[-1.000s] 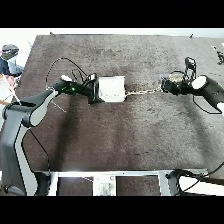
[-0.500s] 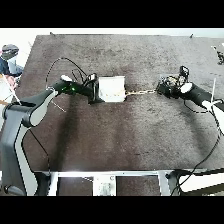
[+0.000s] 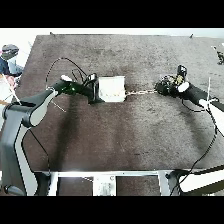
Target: Fold the box and place the chain.
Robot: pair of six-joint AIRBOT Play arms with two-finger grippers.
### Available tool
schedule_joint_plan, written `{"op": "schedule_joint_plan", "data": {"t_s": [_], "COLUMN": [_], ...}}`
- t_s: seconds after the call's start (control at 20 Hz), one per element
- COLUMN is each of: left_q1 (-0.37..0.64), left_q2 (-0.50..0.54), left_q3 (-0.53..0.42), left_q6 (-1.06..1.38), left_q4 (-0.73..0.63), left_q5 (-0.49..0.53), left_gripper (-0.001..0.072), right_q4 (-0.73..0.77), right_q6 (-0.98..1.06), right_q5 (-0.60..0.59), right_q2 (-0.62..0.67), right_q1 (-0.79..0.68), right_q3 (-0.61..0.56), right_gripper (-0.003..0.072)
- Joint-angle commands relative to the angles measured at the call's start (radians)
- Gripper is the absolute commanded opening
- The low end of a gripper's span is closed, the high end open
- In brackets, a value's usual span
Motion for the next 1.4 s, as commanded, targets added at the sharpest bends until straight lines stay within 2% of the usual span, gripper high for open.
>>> {"op": "schedule_joint_plan", "data": {"t_s": [0.0, 0.2, 0.4, 0.55, 0.7, 0.9, 1.05, 1.35], "left_q1": [0.0, 0.0, 0.0, 0.0, 0.0, 0.0, 0.0, 0.0], "left_q2": [0.0, 0.0, 0.0, 0.0, 0.0, 0.0, 0.0, 0.0], "left_q3": [0.0, 0.0, 0.0, 0.0, 0.0, 0.0, 0.0, 0.0], "left_q6": [0.0, 0.0, 0.0, 0.0, 0.0, 0.0, 0.0, 0.0], "left_q4": [0.0, 0.0, 0.0, 0.0, 0.0, 0.0, 0.0, 0.0], "left_q5": [0.0, 0.0, 0.0, 0.0, 0.0, 0.0, 0.0, 0.0], "left_gripper": [0.041, 0.041, 0.041, 0.041, 0.041, 0.041, 0.041, 0.041], "right_q4": [0.003, 0.003, 0.004, 0.0, 0.0, -0.003, -0.004, -0.003], "right_q6": [-0.003, -0.003, -0.003, -0.003, -0.03, -0.074, -0.082, -0.081], "right_q5": [0.004, 0.1, 0.226, 0.206, 0.161, 0.111, 0.072, 0.075], "right_q2": [0.003, 0.085, 0.258, 0.408, 0.496, 0.507, 0.497, 0.329], "right_q1": [0.023, 0.061, 0.105, 0.17, 0.251, 0.383, 0.465, 0.579], "right_q3": [0.002, 0.002, 0.002, 0.018, 0.073, 0.17, 0.175, 0.173], "right_gripper": [0.0011, 0.001, 0.001, 0.001, 0.001, 0.001, 0.0011, 0.0011]}}
